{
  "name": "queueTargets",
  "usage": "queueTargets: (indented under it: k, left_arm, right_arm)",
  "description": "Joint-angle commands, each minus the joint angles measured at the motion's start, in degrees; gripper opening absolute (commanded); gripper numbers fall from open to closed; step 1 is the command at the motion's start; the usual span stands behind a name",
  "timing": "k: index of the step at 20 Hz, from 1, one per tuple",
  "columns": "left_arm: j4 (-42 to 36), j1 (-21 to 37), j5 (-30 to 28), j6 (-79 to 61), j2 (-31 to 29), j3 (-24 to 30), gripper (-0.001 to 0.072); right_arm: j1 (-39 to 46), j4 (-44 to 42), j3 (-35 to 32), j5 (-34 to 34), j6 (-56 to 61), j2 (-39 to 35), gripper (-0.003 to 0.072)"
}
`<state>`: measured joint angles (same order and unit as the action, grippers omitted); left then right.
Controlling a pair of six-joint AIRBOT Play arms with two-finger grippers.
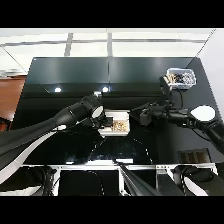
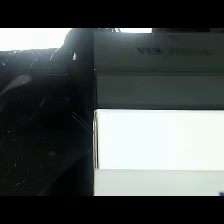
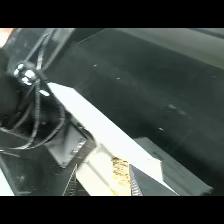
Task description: Fold the box and place the chain.
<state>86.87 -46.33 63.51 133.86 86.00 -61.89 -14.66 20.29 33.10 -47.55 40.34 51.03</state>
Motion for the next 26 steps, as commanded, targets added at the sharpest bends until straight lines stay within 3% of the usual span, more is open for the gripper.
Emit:
queueTargets:
  k: [1,2,3,4,5,10,12,14,16,17,18,20,21,24,26]
  left_arm:
    - [-3.04,0.26,-0.61,-3.26,0.02,0.00,0.0028]
    - [-5.03,-0.02,-1.51,-4.37,-0.11,0.00,0.0032]
    - [-5.62,-0.37,-1.75,-4.61,-0.52,0.00,0.0172]
    - [-5.18,-0.85,-1.73,-4.66,-1.27,0.00,0.0461]
    - [-4.57,-1.05,-1.25,-4.90,-2.38,0.02,0.0661]
    - [8.00,-1.14,6.93,-9.70,-14.97,1.64,0.0668]
    - [13.75,1.22,8.96,-11.69,-22.29,6.27,0.0668]
    - [13.64,8.81,8.59,-13.79,-29.68,13.86,0.0668]
    - [5.25,20.70,3.63,-17.44,-35.91,22.64,0.0668]
    - [-4.66,26.62,-1.55,-25.46,-38.38,26.82,0.0668]
    - [-19.54,32.15,-6.19,-41.46,-40.22,31.04,0.0668]
    - [-46.36,38.53,-5.16,-78.23,-40.46,36.35,0.0668]
    - [-52.48,39.12,-3.85,-94.86,-40.26,37.97,0.0668]
    - [-54.53,36.20,-3.76,-132.52,-40.02,40.13,0.0706]
    - [-54.53,33.33,-8.70,-141.22,-39.28,40.13,0.0707]
  right_arm:
    - [3.58,0.96,-0.02,-2.14,0.04,0.20,0.0383]
    - [3.58,0.96,-0.02,-2.60,0.02,0.20,0.0383]
    - [3.58,0.96,-0.02,-3.08,0.02,0.20,0.0383]
    - [3.58,0.96,-0.02,-3.48,0.02,0.20,0.0383]
    - [3.58,0.96,-0.02,-3.58,0.02,0.20,0.0383]
    - [3.58,0.96,-0.02,-3.48,0.04,0.20,0.0383]
    - [3.58,0.96,-0.02,-3.23,0.04,0.20,0.0383]
    - [3.58,0.96,-0.02,-3.23,0.04,0.20,0.0383]
    - [3.58,0.96,-0.02,-3.21,0.46,0.20,0.0383]
    - [3.58,0.96,-0.02,-3.23,0.68,0.20,0.0383]
    - [3.58,0.96,-0.02,-3.23,1.14,0.20,0.0383]
    - [3.58,0.94,-0.02,-3.21,1.49,0.20,0.0383]
    - [3.58,0.96,-0.02,-3.19,1.49,0.20,0.0383]
    - [3.58,0.96,-0.02,-3.19,1.66,0.20,0.0383]
    - [3.58,0.96,-0.02,-3.21,2.71,0.20,0.0383]
